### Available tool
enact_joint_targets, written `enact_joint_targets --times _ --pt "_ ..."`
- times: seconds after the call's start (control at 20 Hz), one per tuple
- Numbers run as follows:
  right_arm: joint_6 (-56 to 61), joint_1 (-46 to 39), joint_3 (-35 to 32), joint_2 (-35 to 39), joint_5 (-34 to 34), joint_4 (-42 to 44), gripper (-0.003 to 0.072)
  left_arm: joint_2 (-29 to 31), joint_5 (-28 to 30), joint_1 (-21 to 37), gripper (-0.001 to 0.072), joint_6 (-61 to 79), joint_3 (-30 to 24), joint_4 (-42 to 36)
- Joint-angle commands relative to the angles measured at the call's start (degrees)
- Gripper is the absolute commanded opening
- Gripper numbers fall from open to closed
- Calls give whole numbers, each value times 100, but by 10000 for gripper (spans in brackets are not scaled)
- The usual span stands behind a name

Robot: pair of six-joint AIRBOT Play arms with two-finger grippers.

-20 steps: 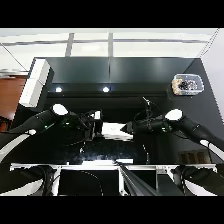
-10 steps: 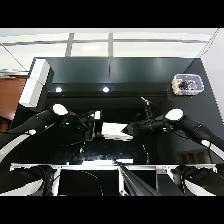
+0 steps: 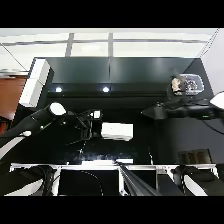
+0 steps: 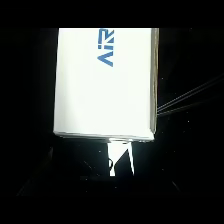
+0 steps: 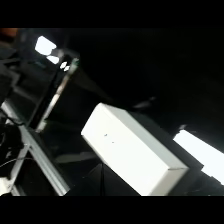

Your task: Fold the box and place the chain.

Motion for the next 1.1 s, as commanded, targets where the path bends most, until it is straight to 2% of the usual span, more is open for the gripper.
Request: enact_joint_targets --times 0.0,0.1,0.2,0.45,0.75,0.9,1.05 --pt "116 -1141 149 461 444 -769 13 378 -24 24 709 -586 136 334" --pt "116 -1624 144 459 402 -1460 13 437 -63 -116 710 -809 229 -186" --pt "116 -2011 144 459 417 -1805 13 435 -66 -393 708 -905 404 -238" --pt "-293 -2144 144 459 348 -1259 12 267 352 -1172 707 -1331 944 -339" --pt "-334 -2144 144 459 232 -1255 13 -640 326 -1644 707 -1773 1506 -365" --pt "-337 -2144 144 459 229 -1255 13 -977 317 -1687 707 -1961 1683 -361" --pt "-341 -2144 144 459 227 -1266 13 -1064 308 -1676 707 -2050 1709 -153"
